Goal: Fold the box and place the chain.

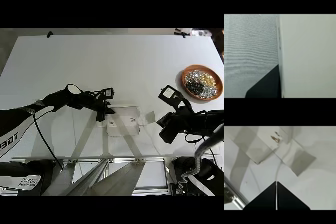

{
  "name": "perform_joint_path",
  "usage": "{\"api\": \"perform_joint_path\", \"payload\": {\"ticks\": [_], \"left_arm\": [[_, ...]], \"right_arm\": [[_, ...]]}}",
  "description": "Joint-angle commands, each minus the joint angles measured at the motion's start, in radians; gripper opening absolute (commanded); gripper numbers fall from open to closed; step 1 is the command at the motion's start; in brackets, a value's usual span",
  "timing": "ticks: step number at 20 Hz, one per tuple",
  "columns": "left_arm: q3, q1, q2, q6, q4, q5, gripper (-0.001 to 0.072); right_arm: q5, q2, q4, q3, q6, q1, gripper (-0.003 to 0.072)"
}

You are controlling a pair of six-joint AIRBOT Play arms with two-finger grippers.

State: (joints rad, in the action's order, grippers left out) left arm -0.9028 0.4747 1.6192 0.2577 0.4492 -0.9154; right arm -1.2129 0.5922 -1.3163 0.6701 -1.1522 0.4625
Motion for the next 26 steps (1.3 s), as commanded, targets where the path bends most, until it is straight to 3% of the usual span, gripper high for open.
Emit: {"api": "perform_joint_path", "payload": {"ticks": [1, 4, 5, 7, 11, 16, 21, 26], "left_arm": [[-0.001, 0.0, 0.0, 0.0, 0.0, -0.001, 0.0012], [-0.001, 0.0, 0.0, 0.0, 0.0, -0.001, 0.0012], [-0.001, 0.0, 0.0, 0.0, 0.0, -0.001, 0.0012], [-0.001, 0.0, 0.0, 0.0, 0.0, -0.001, 0.0012], [-0.001, 0.0, 0.0, 0.0, 0.0, -0.001, 0.0012], [-0.001, 0.0, 0.0, 0.0, 0.0, -0.001, 0.0012], [-0.001, 0.0, 0.0, 0.0, 0.0, -0.001, 0.0012], [-0.001, 0.0, 0.0, 0.0, 0.0, -0.001, 0.0012]], "right_arm": [[0.131, -0.002, 0.087, -0.072, 0.216, 0.048, 0.0009], [0.304, 0.023, 0.078, -0.213, 0.406, 0.12, 0.0014], [0.308, 0.04, 0.079, -0.232, 0.459, 0.124, 0.008], [0.291, 0.084, 0.081, -0.239, 0.527, 0.124, 0.0715], [0.318, 0.176, 0.04, -0.243, 0.575, 0.124, 0.0719], [0.517, 0.277, 0.09, -0.299, 0.672, 0.124, 0.0719], [0.557, 0.319, 0.095, -0.305, 0.685, 0.203, 0.0714], [0.787, 0.327, 0.103, -0.304, 0.566, 0.228, 0.0713]]}}
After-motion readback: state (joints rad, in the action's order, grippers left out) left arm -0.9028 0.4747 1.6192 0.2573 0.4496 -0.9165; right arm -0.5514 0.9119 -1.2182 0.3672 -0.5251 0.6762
